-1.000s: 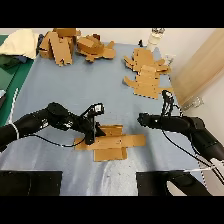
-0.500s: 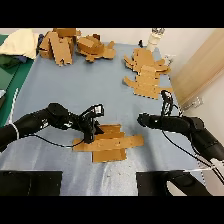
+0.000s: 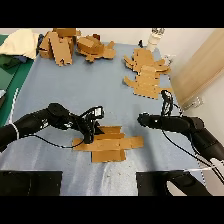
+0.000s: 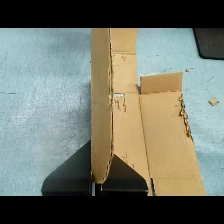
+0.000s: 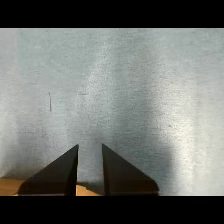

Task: Fold the box.

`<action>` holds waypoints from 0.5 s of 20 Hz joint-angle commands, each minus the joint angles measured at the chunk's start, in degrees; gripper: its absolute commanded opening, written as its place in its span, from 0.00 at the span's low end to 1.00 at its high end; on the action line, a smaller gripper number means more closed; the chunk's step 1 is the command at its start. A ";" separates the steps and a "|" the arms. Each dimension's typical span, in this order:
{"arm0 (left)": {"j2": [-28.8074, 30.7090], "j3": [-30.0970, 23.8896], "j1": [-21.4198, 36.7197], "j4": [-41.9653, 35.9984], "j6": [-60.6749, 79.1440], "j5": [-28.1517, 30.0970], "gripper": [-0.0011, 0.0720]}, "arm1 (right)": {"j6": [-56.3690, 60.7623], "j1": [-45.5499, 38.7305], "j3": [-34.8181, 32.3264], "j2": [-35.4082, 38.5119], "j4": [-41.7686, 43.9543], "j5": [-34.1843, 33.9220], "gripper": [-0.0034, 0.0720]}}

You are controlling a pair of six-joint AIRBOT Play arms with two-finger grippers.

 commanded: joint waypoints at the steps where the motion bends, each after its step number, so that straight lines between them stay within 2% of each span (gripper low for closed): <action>1: -0.02 -0.02 0.04 0.33 0.15 -0.15 0.03 | -3.76 -0.02 0.04 0.09 0.02 -0.02 0.24; 2: -0.02 -0.02 0.04 0.33 0.15 -0.17 0.03 | -6.73 0.24 0.04 0.37 0.31 -0.17 0.23; 4: -0.02 -0.02 0.04 0.33 0.15 -0.17 0.03 | -12.48 2.14 0.07 1.79 0.61 -1.49 0.06; 7: -0.02 0.00 0.04 0.31 0.15 -0.20 0.03 | -13.55 8.31 0.04 5.86 -1.95 -3.63 0.05; 10: -0.02 0.00 0.04 0.26 0.15 -0.20 0.03 | -12.37 20.83 0.04 11.58 -4.81 -8.35 0.05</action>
